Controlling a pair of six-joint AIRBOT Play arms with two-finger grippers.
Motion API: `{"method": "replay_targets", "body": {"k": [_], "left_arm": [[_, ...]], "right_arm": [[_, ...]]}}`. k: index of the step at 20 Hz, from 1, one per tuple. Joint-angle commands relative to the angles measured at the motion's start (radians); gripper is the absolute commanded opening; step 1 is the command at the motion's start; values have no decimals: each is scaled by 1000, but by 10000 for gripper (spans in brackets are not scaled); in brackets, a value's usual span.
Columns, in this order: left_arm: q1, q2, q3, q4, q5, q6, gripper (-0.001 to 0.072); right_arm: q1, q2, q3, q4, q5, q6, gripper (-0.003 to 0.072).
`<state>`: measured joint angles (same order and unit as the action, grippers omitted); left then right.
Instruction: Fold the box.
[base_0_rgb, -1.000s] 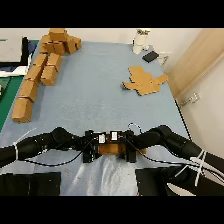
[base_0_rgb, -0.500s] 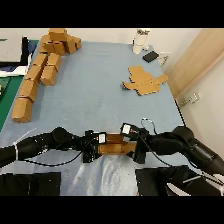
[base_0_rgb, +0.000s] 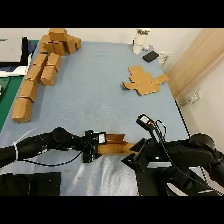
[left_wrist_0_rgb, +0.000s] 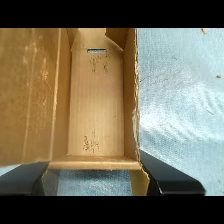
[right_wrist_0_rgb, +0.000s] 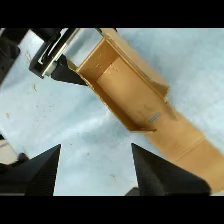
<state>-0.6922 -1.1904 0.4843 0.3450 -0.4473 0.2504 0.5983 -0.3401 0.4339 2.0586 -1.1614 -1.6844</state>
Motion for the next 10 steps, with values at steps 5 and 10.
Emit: {"method": "replay_targets", "body": {"k": [5, 10], "left_arm": [[27, 101, -24, 1, 2, -16, 477], [92, 214, -142, 1, 2, -16, 476]], "right_arm": [[1, 22, 1, 25, -10, 223, 711], [1, 21, 1, 9, 2, 222, 711]]}}
